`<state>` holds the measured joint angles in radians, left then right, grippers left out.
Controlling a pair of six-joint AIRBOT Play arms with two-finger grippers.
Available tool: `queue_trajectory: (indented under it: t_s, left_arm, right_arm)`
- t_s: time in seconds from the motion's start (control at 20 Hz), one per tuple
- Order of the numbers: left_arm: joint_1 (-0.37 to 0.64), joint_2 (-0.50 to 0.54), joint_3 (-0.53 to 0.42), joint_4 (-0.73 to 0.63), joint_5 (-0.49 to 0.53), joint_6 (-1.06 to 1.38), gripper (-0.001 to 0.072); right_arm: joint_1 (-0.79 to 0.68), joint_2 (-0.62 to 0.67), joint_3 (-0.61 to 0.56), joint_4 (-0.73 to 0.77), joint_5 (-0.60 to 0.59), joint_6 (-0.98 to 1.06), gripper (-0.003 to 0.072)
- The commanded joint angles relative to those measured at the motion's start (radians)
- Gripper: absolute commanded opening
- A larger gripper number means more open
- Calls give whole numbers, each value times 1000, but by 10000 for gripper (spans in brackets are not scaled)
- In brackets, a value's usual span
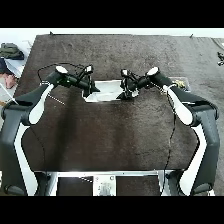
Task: Fold the box and place the chain.
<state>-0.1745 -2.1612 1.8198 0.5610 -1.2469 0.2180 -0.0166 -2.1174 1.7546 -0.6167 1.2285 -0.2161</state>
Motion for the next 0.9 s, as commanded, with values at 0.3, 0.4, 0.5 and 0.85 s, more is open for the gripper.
queue_trajectory:
  t_s: [0.3,0.4,0.5,0.85]
  left_arm:
    - [0,-1,0,0,1,0,13]
    - [0,-1,0,0,1,0,14]
    - [0,-1,0,0,1,0,14]
    - [0,-1,0,0,1,0,13]
  right_arm:
    - [1,-25,1,35,-9,-27,589]
    - [4,-25,1,36,-10,-36,589]
    - [12,-25,1,33,-16,-53,589]
    - [17,-29,1,33,-31,-60,588]
